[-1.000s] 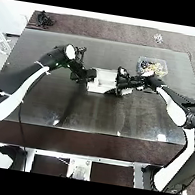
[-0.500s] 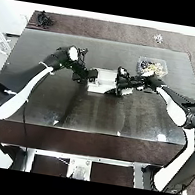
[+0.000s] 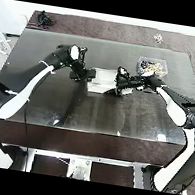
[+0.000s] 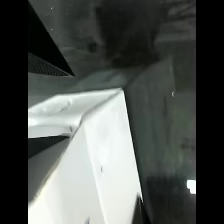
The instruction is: Fold the box and place the chain.
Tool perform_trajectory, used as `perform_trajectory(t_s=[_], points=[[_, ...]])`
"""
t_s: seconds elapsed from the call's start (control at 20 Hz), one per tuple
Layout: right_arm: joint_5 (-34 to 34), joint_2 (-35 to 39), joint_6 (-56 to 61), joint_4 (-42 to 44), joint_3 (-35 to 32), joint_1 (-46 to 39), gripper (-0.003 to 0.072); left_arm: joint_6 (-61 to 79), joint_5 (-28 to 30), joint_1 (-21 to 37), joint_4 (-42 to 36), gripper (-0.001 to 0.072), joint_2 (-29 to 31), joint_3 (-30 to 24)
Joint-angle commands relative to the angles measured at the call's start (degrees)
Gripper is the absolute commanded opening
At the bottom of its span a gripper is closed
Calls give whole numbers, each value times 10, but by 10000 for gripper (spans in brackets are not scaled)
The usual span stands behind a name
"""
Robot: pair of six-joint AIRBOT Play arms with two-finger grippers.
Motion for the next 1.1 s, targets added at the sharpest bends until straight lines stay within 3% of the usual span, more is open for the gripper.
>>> perform_trajectory(t_s=[0.0, 0.5, 0.9, 0.95, 1.0, 1.05], points=[[0, 0, 0, 0, 0, 0, 579, -2, 14, -7, 6, 432, 2, 4], [0, 0, 0, 0, 0, 0, 579, -33, -95, -19, 56, 432, -82, 128], [0, 0, 0, 0, 0, 0, 579, -53, -115, -19, 79, 430, -87, 137], [0, 0, 0, 0, 0, 0, 579, -57, -116, -19, 79, 404, -87, 137], [0, 0, 0, 0, 0, 0, 579, -57, -113, -20, 81, 203, -87, 137], [0, 0, 0, 0, 0, 0, 579, -57, -112, -22, 80, 127, -90, 141]])
